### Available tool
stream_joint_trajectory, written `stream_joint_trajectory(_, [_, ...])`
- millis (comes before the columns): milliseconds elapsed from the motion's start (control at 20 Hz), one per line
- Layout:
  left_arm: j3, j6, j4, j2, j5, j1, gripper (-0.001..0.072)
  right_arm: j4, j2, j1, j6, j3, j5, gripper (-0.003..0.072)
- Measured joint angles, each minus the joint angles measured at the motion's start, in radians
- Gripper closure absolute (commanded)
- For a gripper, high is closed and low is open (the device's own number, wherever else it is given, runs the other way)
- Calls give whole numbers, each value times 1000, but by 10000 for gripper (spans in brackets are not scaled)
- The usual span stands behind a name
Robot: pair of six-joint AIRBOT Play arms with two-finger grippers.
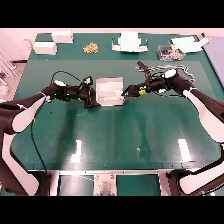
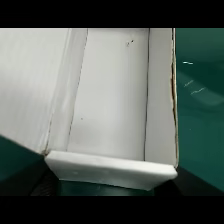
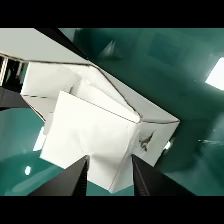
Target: Fold the box and place the chain.
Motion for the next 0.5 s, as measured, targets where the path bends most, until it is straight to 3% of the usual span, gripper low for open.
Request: stream_joint_trajectory(500, [0,0,0,0,-1,0,176,-161,1,41,127,53,2,316])
